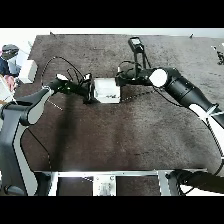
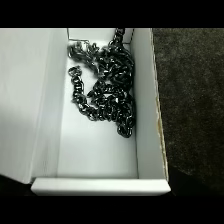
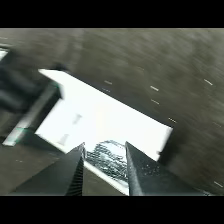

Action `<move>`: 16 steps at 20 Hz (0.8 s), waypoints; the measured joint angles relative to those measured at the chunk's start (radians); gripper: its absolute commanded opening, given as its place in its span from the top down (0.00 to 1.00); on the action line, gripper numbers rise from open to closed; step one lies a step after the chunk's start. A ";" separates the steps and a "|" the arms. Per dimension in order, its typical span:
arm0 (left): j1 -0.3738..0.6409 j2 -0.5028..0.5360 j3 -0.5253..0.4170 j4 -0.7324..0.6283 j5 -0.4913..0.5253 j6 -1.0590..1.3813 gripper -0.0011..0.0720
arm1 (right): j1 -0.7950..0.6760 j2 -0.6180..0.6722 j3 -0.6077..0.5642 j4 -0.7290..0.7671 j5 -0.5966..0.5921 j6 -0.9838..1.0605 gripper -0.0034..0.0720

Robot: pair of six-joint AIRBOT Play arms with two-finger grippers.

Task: Fold the box and place the chain.

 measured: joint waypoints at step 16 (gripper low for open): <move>0.000 0.000 0.000 0.000 0.000 0.000 0.45 | -0.471 -0.106 -0.280 0.090 -0.184 0.260 0.36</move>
